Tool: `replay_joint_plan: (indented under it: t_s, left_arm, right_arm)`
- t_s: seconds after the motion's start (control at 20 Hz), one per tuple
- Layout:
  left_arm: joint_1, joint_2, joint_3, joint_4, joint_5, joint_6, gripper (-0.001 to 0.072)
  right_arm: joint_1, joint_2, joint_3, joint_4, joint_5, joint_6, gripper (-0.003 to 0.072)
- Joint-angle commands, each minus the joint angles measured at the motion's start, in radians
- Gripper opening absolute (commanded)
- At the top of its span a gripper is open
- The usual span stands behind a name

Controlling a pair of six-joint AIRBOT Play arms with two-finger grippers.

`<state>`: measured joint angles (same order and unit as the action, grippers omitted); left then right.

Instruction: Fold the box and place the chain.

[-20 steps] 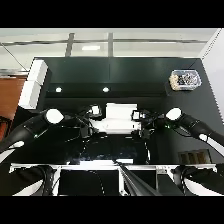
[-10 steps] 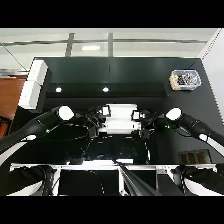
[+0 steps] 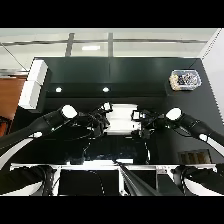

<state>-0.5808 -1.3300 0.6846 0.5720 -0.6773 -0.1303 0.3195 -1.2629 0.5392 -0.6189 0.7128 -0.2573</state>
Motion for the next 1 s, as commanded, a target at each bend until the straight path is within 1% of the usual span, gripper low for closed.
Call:
replay_joint_plan:
  t_s: [0.0, 0.05, 0.1, 0.15, 0.2, 0.25, 0.35, 0.4, 0.45, 0.5, 0.6, 0.65, 0.75, 0.85, 0.9, 0.95]
  left_arm:
    - [-0.003, -0.011, 0.001, -0.030, 0.001, 0.004, 0.0153]
    - [-0.003, -0.011, 0.001, -0.030, 0.001, 0.005, 0.0172]
    - [-0.003, -0.011, 0.001, -0.030, 0.002, 0.019, 0.0276]
    - [-0.003, -0.011, 0.001, -0.030, 0.002, 0.035, 0.0427]
    - [-0.003, -0.011, 0.001, -0.027, 0.001, 0.034, 0.0340]
    - [-0.003, -0.011, 0.002, -0.021, 0.000, 0.036, 0.0177]
    - [-0.003, -0.011, 0.002, -0.019, -0.003, 0.037, 0.0290]
    - [-0.003, -0.008, 0.003, 0.009, -0.005, 0.032, 0.0233]
    - [-0.002, 0.004, 0.007, 0.063, -0.004, 0.001, 0.0128]
    - [0.007, 0.026, 0.014, 0.148, -0.005, -0.084, 0.0036]
    - [0.048, 0.093, 0.019, 0.325, -0.020, -0.313, 0.0029]
    - [0.077, 0.134, 0.019, 0.394, -0.037, -0.391, 0.0029]
    - [0.163, 0.229, 0.019, 0.515, -0.050, -0.592, 0.0029]
    - [0.274, 0.292, 0.019, 0.565, -0.069, -0.884, 0.0029]
    - [0.343, 0.298, 0.019, 0.565, -0.110, -1.033, 0.0029]
    - [0.407, 0.291, 0.015, 0.565, -0.172, -1.151, 0.0029]
  right_arm:
    - [0.000, 0.000, 0.000, 0.000, 0.000, 0.000, 0.0182]
    - [0.000, 0.000, 0.000, 0.000, 0.000, 0.000, 0.0183]
    - [0.000, 0.000, 0.000, 0.000, 0.000, 0.000, 0.0183]
    - [0.000, 0.000, 0.000, 0.000, 0.000, 0.000, 0.0183]
    - [0.000, 0.000, 0.000, 0.000, 0.000, 0.000, 0.0183]
    - [0.000, 0.000, 0.000, 0.000, 0.000, 0.000, 0.0183]
    - [0.000, 0.000, 0.000, 0.000, 0.000, 0.000, 0.0183]
    - [0.000, 0.000, 0.000, 0.000, 0.000, 0.000, 0.0183]
    - [0.000, 0.000, 0.000, 0.000, 0.000, 0.000, 0.0183]
    - [0.000, 0.000, 0.000, 0.000, 0.000, 0.000, 0.0183]
    - [0.000, 0.000, 0.000, 0.000, 0.000, 0.000, 0.0183]
    - [0.000, 0.000, 0.000, 0.000, 0.000, 0.000, 0.0183]
    - [0.000, 0.000, 0.000, 0.000, 0.000, 0.000, 0.0183]
    - [0.000, 0.000, 0.000, 0.000, 0.000, 0.000, 0.0183]
    - [0.000, 0.000, 0.000, 0.000, 0.000, 0.000, 0.0182]
    - [0.000, 0.000, 0.000, 0.000, 0.000, 0.000, 0.0183]
